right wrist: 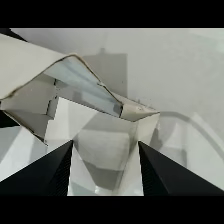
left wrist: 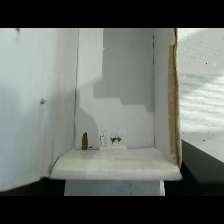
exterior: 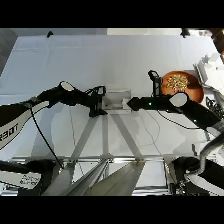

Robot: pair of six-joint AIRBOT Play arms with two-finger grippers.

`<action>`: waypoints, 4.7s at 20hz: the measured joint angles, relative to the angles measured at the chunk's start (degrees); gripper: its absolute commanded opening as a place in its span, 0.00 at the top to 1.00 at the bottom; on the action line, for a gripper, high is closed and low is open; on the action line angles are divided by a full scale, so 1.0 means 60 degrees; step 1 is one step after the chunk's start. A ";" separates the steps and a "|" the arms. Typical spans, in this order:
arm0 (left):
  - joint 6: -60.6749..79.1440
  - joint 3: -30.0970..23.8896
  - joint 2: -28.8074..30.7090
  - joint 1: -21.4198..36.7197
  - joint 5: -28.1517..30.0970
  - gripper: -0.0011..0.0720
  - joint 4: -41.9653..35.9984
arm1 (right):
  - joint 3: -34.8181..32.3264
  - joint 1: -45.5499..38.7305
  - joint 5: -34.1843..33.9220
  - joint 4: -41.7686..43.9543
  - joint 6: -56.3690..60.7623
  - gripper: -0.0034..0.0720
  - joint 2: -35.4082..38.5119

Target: Fold the box and place the chain.

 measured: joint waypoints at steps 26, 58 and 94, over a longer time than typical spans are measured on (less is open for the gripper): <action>0.0004 0.0000 0.0000 0.0000 -0.0004 0.63 0.0004 | 0.0171 0.0812 -0.0933 -0.2062 0.1916 0.34 -0.0291; 0.0000 0.0000 -0.0004 0.0000 0.0000 0.63 0.0004 | 0.2157 0.1865 0.1362 -0.7082 0.6841 0.24 -0.1461; 0.0000 0.0000 0.0000 0.0004 0.0018 0.63 -0.0004 | 0.4124 0.3399 0.2889 -1.0160 1.3613 0.24 -0.3129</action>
